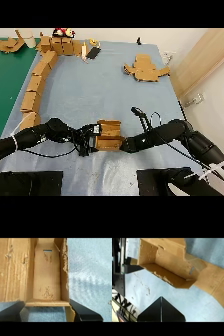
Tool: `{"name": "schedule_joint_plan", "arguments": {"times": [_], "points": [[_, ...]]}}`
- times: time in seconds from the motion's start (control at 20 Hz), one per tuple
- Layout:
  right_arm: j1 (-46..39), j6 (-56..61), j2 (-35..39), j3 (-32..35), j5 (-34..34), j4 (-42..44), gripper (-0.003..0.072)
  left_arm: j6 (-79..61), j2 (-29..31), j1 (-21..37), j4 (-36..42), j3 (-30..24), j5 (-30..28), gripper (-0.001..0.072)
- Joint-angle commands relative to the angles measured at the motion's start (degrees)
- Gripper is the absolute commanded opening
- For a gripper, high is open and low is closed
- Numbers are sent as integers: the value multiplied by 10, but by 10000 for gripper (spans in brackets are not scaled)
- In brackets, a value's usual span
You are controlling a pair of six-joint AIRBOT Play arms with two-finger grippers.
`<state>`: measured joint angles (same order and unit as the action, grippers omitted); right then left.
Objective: Fold the box.
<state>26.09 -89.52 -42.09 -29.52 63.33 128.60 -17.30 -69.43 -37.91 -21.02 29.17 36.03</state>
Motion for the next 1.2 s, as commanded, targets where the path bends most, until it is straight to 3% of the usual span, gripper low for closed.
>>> {"name": "schedule_joint_plan", "arguments": {"times": [0.0, 0.15, 0.25, 0.5, 1.15], "points": [[-1, -5, -21, -30, -66, 7, 2, 0, 0, 0, 0, 1, 0, 596], [-8, -32, -82, -87, -129, 5, 2, 0, 0, 0, 0, 1, 0, 596], [-14, -52, -150, -116, -134, 7, 2, 0, 0, 1, 0, 1, 0, 596], [-13, -102, -284, -131, -162, 7, 2, 0, 0, 0, 0, 1, 0, 596], [-13, -122, -301, -126, -131, 5, 0, 0, 0, 1, 0, 1, 0, 596]]}}
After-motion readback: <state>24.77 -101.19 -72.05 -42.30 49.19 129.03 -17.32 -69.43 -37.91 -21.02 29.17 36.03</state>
